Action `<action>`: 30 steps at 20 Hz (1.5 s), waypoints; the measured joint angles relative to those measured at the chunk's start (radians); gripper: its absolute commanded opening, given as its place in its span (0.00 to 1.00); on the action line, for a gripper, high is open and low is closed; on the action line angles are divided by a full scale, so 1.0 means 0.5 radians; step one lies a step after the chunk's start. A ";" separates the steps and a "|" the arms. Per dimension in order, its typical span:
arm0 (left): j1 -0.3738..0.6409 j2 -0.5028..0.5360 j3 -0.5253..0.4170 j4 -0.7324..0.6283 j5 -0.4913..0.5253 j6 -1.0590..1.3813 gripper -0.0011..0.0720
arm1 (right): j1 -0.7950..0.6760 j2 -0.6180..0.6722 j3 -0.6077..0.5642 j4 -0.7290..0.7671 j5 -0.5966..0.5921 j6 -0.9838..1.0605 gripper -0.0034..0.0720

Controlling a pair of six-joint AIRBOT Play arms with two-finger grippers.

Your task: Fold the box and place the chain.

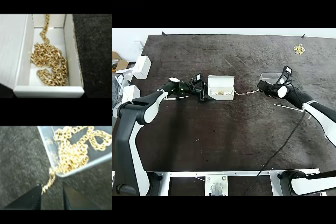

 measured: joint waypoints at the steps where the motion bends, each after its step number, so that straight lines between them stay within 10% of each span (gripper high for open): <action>1: -0.001 0.000 0.000 -0.002 0.001 0.000 0.17 | 0.009 -0.040 0.018 0.040 -0.015 0.001 0.38; 5: 0.000 0.000 0.000 -0.003 0.001 0.000 0.17 | 0.045 -0.117 0.050 0.132 -0.091 0.002 0.05; 16: 0.000 0.000 0.000 -0.005 0.000 0.000 0.17 | 0.254 0.343 0.060 0.156 -0.130 -0.190 0.05; 30: 0.000 0.000 0.000 -0.006 0.000 0.000 0.17 | 0.867 0.961 0.186 -0.076 -0.805 -0.351 0.05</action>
